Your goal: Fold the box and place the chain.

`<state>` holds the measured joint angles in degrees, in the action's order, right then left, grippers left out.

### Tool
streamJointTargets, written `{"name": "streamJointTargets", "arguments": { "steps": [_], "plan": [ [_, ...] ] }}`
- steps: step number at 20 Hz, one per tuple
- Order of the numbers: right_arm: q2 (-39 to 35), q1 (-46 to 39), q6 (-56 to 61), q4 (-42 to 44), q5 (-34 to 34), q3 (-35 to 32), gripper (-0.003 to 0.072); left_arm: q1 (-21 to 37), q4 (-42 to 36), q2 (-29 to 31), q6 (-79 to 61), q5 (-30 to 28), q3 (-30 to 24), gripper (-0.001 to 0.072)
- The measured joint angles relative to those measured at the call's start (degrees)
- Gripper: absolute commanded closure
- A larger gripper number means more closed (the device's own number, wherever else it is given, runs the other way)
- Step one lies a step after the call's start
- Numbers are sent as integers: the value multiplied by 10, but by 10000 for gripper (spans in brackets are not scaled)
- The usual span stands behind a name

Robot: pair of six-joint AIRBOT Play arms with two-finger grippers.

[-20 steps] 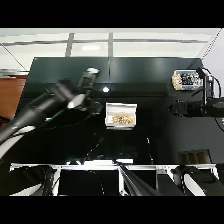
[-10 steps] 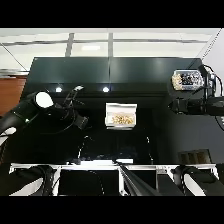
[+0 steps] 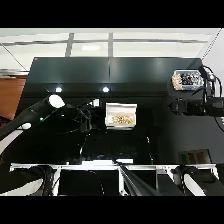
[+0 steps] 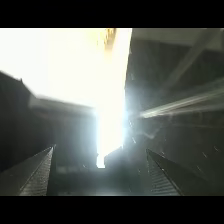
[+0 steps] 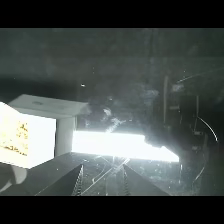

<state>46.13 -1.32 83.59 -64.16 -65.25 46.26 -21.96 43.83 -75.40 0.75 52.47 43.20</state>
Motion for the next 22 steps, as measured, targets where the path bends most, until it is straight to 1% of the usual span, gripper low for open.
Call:
{"name": "streamJointTargets", "arguments": {
  "steps": [6,11,22],
  "plan": [
    [0,0,1,0,-1,-2,391,-1,-52,-61,-88,-13,33,9],
    [0,0,2,0,-2,-3,391,-6,-75,-91,-127,-14,48,9],
    [0,0,2,0,2,-3,391,-39,-97,-105,-146,-29,51,12]
  ]
}}
